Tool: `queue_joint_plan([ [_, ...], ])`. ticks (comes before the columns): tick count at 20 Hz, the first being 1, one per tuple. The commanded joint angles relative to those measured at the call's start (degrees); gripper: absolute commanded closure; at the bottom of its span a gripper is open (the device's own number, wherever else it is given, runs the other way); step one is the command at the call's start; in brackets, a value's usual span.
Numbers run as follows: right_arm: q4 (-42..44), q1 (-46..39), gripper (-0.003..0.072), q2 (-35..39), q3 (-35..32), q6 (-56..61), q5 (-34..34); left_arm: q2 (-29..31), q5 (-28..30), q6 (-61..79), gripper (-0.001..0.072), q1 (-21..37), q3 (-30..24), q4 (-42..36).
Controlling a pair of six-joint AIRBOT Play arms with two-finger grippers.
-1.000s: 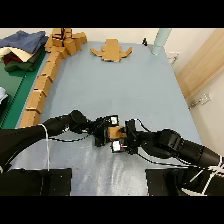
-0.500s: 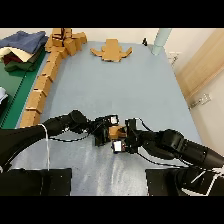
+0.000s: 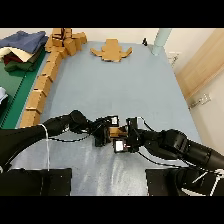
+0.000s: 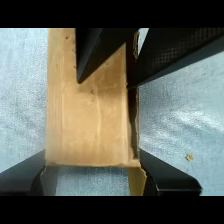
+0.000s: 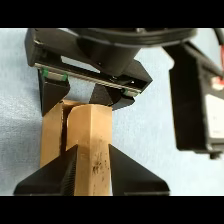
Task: Fold the box.
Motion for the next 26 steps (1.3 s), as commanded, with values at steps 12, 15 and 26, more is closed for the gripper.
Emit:
queue_joint_plan([
  [12, 2.10, -0.02, 0.0529, -0.70, 0.13, 1.07, -1.03, 0.02, 0.35, -0.04, 0.0250, -0.02, 0.04, 0.00],
  [15, 2.54, 0.00, 0.0584, -0.68, 0.13, 1.07, -1.03, 0.02, 0.35, -0.04, 0.0250, -0.02, 0.04, 0.00],
  [26, 6.64, 0.48, 0.0580, -0.68, 0.02, 1.03, -3.69, 0.02, 0.35, -0.04, 0.0251, -0.02, 0.04, 0.00],
])
